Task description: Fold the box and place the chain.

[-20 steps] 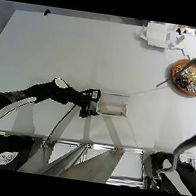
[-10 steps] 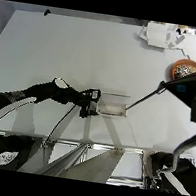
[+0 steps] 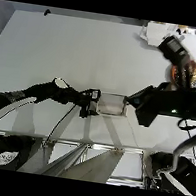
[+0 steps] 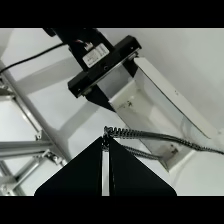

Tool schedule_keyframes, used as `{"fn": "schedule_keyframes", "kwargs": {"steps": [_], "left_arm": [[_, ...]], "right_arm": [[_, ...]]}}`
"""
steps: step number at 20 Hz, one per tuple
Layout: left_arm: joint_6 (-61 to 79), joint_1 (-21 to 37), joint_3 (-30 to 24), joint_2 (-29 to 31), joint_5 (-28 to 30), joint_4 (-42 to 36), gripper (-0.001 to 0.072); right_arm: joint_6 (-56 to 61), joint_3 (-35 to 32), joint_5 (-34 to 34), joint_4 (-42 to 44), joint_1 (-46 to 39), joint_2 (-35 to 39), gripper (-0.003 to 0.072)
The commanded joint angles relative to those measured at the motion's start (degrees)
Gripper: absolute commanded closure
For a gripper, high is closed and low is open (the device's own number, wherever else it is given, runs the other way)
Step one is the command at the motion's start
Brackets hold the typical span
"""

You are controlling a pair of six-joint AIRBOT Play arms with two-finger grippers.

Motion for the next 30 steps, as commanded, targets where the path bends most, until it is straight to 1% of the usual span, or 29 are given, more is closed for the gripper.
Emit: {"fn": "schedule_keyframes", "kwargs": {"steps": [1,3,8,10,12,13,15,17,19,20,21,23,24,26,28,30], "left_arm": [[0.04,0.02,0.04,0.04,0.00,0.02,0.0636],[0.02,0.02,0.04,0.04,0.00,0.02,0.0636],[0.02,0.02,0.02,0.04,0.00,0.02,0.0636],[0.02,0.02,0.02,0.04,0.00,0.02,0.0636],[0.04,0.02,0.02,0.04,-0.02,0.02,0.0636],[0.02,0.02,0.02,0.04,0.00,0.02,0.0636],[0.02,0.02,0.02,0.04,0.00,0.00,0.0636],[0.02,0.02,0.02,0.04,0.00,0.00,0.0636],[0.02,0.02,0.02,0.04,0.00,0.02,0.0636],[0.02,0.02,0.02,0.04,0.00,0.02,0.0636],[0.02,0.02,0.02,0.04,0.00,0.02,0.0636],[0.02,0.02,0.02,0.04,0.00,0.02,0.0636],[0.02,0.02,0.02,0.04,0.00,0.00,0.0636],[0.02,0.02,0.02,0.04,0.00,0.02,0.0636],[0.02,0.02,0.02,0.04,0.02,0.02,0.0636],[0.02,0.02,0.02,0.04,-0.02,0.02,0.0636]], "right_arm": [[0.02,-10.14,-11.61,0.04,2.12,-0.04,0.0669],[0.02,-14.67,-15.72,0.24,2.14,-0.04,0.0669],[-0.02,-24.11,-22.97,1.18,2.14,-0.04,0.0668],[-0.26,-26.27,-24.90,1.66,2.14,-0.15,0.0668],[-0.26,-26.56,-24.50,1.73,2.14,-2.03,0.0666],[-0.24,-26.56,-24.30,1.70,2.14,-3.39,0.0640],[-0.24,-26.56,-23.63,1.77,2.14,-6.62,0.0437],[-0.22,-26.49,-22.71,1.79,2.14,-8.17,0.0426],[-0.24,-24.30,-19.08,1.62,2.14,-7.41,0.0427],[-0.24,-21.81,-16.09,0.37,2.12,-6.78,0.0427],[-0.17,-18.67,-12.55,-2.01,2.12,-6.16,0.0428],[0.50,-10.47,-4.31,-9.40,1.22,-5.64,0.0437],[0.50,-6.32,-0.92,-12.81,-0.26,-5.64,0.0459],[0.46,-1.03,1.46,-16.35,-6.05,-5.64,0.0466],[0.35,-0.33,1.44,-16.35,-15.04,-5.90,0.0466],[-0.26,-0.46,1.84,-16.37,-24.46,-8.20,0.0463]]}}
